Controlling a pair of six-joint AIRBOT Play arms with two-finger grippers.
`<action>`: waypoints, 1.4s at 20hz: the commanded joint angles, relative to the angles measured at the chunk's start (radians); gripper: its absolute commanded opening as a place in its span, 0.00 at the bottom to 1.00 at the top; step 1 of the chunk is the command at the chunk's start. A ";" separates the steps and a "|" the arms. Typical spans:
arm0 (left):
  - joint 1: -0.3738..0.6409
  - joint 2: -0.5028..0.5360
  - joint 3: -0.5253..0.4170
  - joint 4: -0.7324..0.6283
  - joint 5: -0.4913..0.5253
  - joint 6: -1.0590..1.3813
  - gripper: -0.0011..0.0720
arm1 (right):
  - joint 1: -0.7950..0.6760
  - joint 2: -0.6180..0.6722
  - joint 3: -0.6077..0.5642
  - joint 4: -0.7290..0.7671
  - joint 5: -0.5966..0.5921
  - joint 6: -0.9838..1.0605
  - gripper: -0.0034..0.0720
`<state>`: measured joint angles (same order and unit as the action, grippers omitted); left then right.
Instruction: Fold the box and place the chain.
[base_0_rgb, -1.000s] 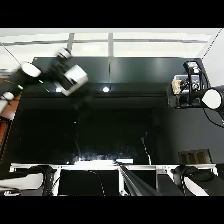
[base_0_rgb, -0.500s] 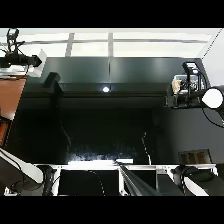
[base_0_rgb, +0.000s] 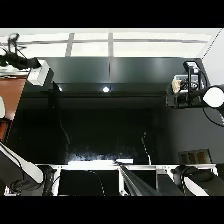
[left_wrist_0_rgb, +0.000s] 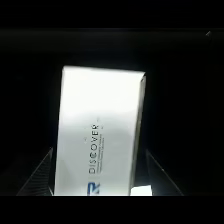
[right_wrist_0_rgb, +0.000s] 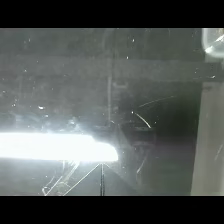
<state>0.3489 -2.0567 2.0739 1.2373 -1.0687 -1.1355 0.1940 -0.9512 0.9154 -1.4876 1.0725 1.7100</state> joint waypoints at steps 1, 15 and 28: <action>-0.006 0.122 0.049 0.017 -0.106 -0.085 0.95 | -0.001 0.001 0.108 -0.138 0.141 -0.014 0.06; -0.465 1.263 -1.135 -0.020 0.335 -0.177 0.05 | 0.031 0.439 -0.225 -0.209 -0.301 -0.042 0.06; -0.492 1.530 -1.539 0.008 0.435 -0.178 0.05 | 0.031 0.435 -0.409 -0.226 -0.320 -0.042 0.06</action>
